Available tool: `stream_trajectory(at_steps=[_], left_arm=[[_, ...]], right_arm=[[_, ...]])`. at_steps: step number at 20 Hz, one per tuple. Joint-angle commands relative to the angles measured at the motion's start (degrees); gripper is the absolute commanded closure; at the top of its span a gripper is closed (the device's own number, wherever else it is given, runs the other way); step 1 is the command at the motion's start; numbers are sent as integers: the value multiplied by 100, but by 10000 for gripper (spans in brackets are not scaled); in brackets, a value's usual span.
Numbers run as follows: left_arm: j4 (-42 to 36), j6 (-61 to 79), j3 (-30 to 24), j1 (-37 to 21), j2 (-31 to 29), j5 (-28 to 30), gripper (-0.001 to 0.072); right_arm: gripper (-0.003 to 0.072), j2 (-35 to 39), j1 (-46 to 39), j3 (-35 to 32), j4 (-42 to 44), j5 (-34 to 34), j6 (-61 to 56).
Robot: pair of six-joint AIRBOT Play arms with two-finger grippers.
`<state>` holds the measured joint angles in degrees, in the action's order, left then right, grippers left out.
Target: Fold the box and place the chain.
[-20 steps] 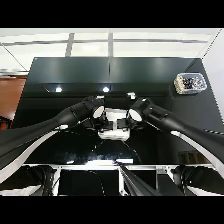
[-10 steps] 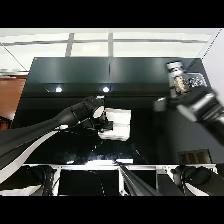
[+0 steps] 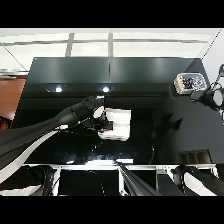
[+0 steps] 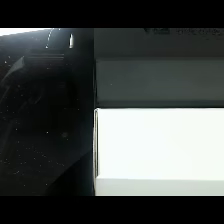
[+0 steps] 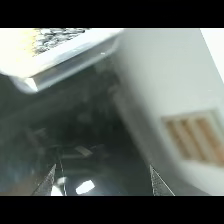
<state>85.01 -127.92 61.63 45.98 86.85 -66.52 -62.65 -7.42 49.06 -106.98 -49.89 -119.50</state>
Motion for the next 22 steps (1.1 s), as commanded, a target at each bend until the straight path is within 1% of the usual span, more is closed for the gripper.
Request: stream_trajectory(at_steps=[1,2,3,4,5,7,8,9,10,11,13,22], left_arm=[[-26,0,4,-2,-4,-22,682],[-31,0,4,-2,-4,-37,681],[-42,0,4,-2,-4,-70,681],[-37,0,4,-2,-4,-116,681],[-35,0,4,-2,-4,-125,681],[-20,2,4,-2,-4,-127,681],[-22,2,4,-2,-4,-127,681],[-22,0,4,-2,-4,-127,681],[-24,0,4,-2,-4,-127,681],[-24,0,4,-2,-4,-129,681],[-20,2,4,-2,-4,-127,681],[-20,2,4,-2,-4,-125,681]], right_arm=[[-5,-1038,-769,907,1696,332,472],[-3,-1377,-807,1377,2022,210,487],[-2,-1781,-804,1961,2192,-94,420],[33,-2186,-785,2546,2310,-492,345],[85,-2614,-785,3163,2494,-946,334],[85,-3296,-793,4083,2796,-1611,181],[86,-3539,-793,4374,2850,-1803,-44],[95,-3700,-802,4533,2966,-1840,-240],[206,-3821,-813,4614,3095,-1808,-402],[277,-3908,-839,4634,3209,-1703,-669],[276,-4030,-857,4636,3392,-1504,-710],[273,-4454,-841,4636,3567,-1191,-717]])
